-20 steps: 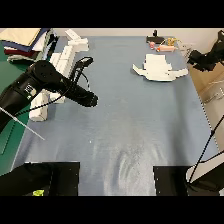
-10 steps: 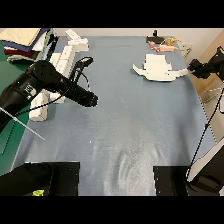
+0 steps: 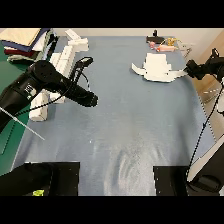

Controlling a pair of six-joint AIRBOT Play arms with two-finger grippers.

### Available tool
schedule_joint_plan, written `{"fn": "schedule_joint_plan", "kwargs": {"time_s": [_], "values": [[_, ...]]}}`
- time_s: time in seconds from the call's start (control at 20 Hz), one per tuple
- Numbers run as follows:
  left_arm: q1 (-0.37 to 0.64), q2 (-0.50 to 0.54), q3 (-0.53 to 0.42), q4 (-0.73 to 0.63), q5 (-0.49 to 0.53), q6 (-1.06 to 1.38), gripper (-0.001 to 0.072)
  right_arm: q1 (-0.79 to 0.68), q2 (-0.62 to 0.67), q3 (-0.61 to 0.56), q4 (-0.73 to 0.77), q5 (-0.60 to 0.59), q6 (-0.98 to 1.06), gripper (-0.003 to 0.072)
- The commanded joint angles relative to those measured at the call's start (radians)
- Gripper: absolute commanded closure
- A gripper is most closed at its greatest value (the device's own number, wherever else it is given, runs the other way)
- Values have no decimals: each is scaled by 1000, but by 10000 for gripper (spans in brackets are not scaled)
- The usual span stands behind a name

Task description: Fold the box.

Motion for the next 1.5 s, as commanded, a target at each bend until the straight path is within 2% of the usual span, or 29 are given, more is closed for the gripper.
{"fn": "schedule_joint_plan", "kwargs": {"time_s": [0.0,0.1,0.45,0.6,0.8,1.05,1.2,1.3,1.45], "values": [[0,-1,1,0,0,0,696,1,11,2,63,-115,-52,470],[0,-1,1,0,0,0,697,2,33,2,88,-177,-100,686],[0,-1,1,1,0,0,697,23,172,-11,124,-400,-109,688],[0,-1,1,0,0,0,696,62,280,-140,121,-433,-84,689],[0,-1,1,0,0,0,696,156,476,-468,113,-452,-125,690],[0,-1,1,0,0,0,696,275,853,-1009,101,-240,-136,690],[0,-1,1,0,0,0,697,314,1081,-1292,100,-185,-131,689],[0,-1,1,0,0,0,696,332,1217,-1441,95,-159,-92,689],[0,-1,1,0,0,0,696,357,1376,-1596,88,-141,-53,689]]}}
